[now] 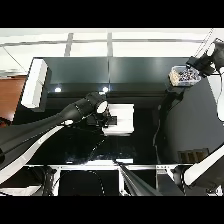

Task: Fold the box and place the chain.

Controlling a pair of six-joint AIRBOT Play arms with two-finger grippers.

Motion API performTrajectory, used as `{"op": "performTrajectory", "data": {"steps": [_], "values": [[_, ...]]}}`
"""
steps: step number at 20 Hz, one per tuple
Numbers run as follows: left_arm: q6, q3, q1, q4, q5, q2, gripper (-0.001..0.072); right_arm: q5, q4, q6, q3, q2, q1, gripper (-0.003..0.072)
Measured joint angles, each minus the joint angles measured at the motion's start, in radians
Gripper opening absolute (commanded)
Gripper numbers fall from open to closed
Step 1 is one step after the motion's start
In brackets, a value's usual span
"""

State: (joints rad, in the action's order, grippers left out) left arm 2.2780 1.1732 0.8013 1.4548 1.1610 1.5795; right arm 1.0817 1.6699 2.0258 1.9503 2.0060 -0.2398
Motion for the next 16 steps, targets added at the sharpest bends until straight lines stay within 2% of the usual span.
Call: {"op": "performTrajectory", "data": {"steps": [8,10,11,13,16], "values": [[0.0,0.0,0.0,0.0,0.0,0.0,0.0029,-0.034,0.03,-0.003,0.04,0.085,-0.003,0.067],[0.0,0.0,0.0,0.0,0.0,0.0,0.0029,-0.024,0.037,-0.006,0.044,0.093,-0.003,0.0246],[0.0,0.0,0.0,0.0,0.0,0.0,0.0029,-0.011,0.039,-0.006,0.049,0.097,-0.003,0.0078],[0.001,0.0,0.0,-0.001,0.0,0.0,0.0029,0.023,0.03,-0.018,0.066,0.095,-0.004,0.0004],[0.001,0.0,0.0,-0.001,0.0,0.0,0.0029,0.065,0.028,-0.08,0.085,0.052,-0.003,0.0006]]}}
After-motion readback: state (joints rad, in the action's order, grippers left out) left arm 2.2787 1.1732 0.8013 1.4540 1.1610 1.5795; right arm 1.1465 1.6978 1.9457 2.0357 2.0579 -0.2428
